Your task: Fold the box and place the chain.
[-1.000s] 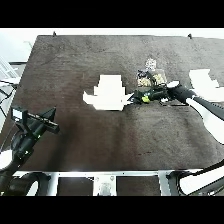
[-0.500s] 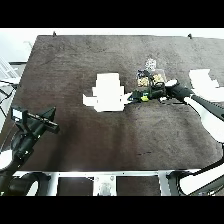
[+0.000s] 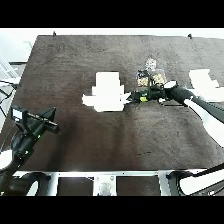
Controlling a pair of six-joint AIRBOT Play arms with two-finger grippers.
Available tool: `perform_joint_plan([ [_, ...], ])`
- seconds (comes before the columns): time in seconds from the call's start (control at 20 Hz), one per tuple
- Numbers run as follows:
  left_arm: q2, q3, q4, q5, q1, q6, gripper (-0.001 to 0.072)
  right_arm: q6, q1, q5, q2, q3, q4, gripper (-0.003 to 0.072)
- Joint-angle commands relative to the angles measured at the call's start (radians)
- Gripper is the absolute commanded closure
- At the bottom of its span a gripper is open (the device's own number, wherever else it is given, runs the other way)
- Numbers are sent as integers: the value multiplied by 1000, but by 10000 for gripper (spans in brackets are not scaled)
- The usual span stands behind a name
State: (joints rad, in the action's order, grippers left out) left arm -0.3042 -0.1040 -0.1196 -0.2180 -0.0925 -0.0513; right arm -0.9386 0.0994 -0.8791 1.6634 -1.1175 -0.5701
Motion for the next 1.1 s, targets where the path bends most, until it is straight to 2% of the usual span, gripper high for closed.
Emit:
perform_joint_plan([
  [0.0,1,0,0,1,0,10,688,1,6,49,-21,23,13,683],
  [0.95,1,0,31,-3,0,7,687,35,28,68,-21,23,13,680],
  [1.0,1,-2,31,-2,0,8,471,35,28,68,-21,23,13,681],
  [1.05,1,-10,39,-2,0,0,99,35,28,68,-21,23,13,681],
])
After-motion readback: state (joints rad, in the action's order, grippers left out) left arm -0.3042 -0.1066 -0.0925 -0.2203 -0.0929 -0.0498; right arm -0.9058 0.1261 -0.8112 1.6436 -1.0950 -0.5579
